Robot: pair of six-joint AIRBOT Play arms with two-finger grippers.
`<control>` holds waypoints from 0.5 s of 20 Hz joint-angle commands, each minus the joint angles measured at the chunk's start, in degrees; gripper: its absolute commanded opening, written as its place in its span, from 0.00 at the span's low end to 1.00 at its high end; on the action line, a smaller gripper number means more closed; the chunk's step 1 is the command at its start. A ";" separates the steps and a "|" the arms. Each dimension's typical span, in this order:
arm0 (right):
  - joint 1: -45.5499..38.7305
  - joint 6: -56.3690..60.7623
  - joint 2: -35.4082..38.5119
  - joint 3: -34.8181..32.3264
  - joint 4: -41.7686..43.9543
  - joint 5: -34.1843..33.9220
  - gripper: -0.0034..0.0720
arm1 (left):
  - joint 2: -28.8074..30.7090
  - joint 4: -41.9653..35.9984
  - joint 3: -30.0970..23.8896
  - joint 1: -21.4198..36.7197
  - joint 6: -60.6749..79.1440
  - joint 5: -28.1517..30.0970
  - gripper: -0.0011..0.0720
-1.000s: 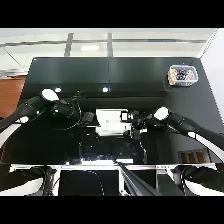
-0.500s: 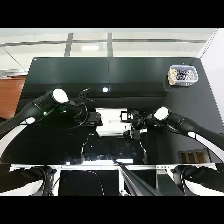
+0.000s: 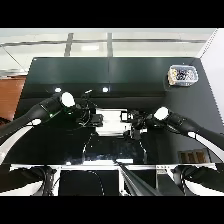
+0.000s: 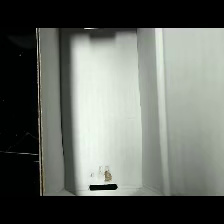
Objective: Fold the box and place the chain.
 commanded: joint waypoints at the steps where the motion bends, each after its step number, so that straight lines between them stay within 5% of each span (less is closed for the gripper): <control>1: 0.00 0.02 0.00 0.07 0.00 0.00 0.35 | -0.63 10.69 1.31 -3.37 -10.95 -0.98 0.57; 10: 0.00 0.00 0.00 0.07 -0.02 0.02 0.35 | -1.68 22.01 6.19 -12.13 -28.11 -5.90 0.47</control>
